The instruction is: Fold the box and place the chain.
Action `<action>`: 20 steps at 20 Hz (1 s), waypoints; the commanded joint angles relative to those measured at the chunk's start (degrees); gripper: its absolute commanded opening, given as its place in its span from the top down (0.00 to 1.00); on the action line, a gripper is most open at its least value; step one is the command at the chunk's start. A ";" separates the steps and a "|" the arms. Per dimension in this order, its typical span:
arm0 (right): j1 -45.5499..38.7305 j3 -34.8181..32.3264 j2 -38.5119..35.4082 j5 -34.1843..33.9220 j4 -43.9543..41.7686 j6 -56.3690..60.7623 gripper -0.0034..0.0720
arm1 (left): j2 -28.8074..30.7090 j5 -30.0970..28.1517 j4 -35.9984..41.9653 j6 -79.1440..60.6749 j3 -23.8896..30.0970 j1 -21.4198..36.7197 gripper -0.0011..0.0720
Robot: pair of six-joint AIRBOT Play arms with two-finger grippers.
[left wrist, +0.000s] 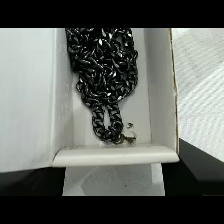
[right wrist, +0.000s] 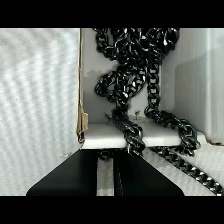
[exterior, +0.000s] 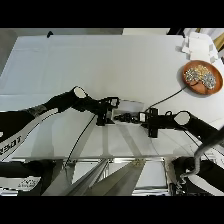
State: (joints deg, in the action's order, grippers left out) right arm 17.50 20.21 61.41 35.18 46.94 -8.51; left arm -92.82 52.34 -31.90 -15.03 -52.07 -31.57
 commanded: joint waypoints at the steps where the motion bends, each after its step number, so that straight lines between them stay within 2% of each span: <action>1: 0.04 -0.04 -0.17 -1.07 5.03 3.93 0.94 | 0.04 -0.02 0.00 0.00 -0.02 0.04 0.45; 5: 0.04 -0.04 -4.35 0.17 8.07 5.60 0.94 | 0.04 -0.02 0.00 0.00 -0.02 0.04 0.45; 10: 0.00 -0.04 -12.41 1.99 19.23 17.59 0.94 | 0.04 0.11 0.00 0.00 -0.02 0.04 0.45; 13: 0.00 -0.04 -18.86 4.07 18.69 18.08 0.94 | 0.04 0.20 0.00 0.00 -0.02 0.02 0.45; 17: 0.00 0.02 -27.02 5.11 12.35 19.23 0.94 | 0.04 0.22 0.00 0.00 -0.02 0.02 0.45; 20: 0.00 0.79 -28.30 6.25 -1.33 19.23 0.94 | 0.04 0.17 -0.02 0.00 -0.02 0.02 0.45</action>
State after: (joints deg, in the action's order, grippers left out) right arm 17.47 20.45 35.62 40.10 56.42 10.09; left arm -92.82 52.51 -31.90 -15.00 -52.07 -31.55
